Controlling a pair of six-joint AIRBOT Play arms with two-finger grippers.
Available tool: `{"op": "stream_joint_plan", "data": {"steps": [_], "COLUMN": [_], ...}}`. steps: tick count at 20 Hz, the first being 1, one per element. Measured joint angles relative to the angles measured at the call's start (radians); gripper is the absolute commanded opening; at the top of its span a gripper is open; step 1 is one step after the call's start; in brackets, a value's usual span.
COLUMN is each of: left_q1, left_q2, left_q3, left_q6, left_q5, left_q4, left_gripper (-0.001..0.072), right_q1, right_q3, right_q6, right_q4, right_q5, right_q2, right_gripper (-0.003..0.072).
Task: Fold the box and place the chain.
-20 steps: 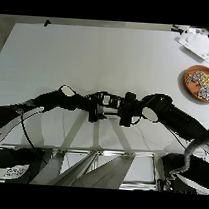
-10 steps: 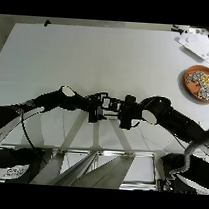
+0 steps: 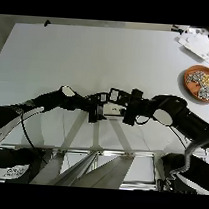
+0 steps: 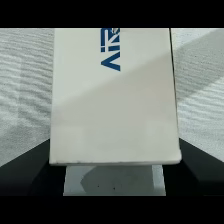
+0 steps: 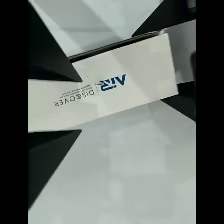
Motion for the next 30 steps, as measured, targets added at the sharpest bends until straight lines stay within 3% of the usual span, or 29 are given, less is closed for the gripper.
{"op": "stream_joint_plan", "data": {"steps": [1, 6, 12, 15, 30], "left_q1": [0.000, 0.000, 0.000, 0.000, 0.000], "left_q2": [0.000, 0.000, 0.000, 0.000, 0.000], "left_q3": [0.000, 0.000, 0.000, 0.000, 0.000], "left_q6": [0.000, 0.000, -0.001, -0.001, 0.001], "left_q5": [0.000, 0.002, 0.002, 0.002, 0.003], "left_q4": [0.000, -0.001, -0.002, -0.002, 0.001], "left_gripper": [0.0342, 0.0342, 0.0342, 0.0342, 0.0342], "right_q1": [-0.014, -0.079, -0.120, -0.125, -0.128], "right_q3": [0.000, -0.043, -0.226, -0.284, -0.329], "right_q6": [0.000, -0.027, -0.162, -0.211, -0.316], "right_q4": [0.034, 0.296, 0.771, 0.924, 1.037], "right_q5": [0.000, -0.021, -0.185, -0.231, -0.207], "right_q2": [0.017, 0.051, 0.058, 0.058, -0.107], "right_gripper": [0.0007, 0.0003, 0.0003, 0.0002, 0.0002]}}
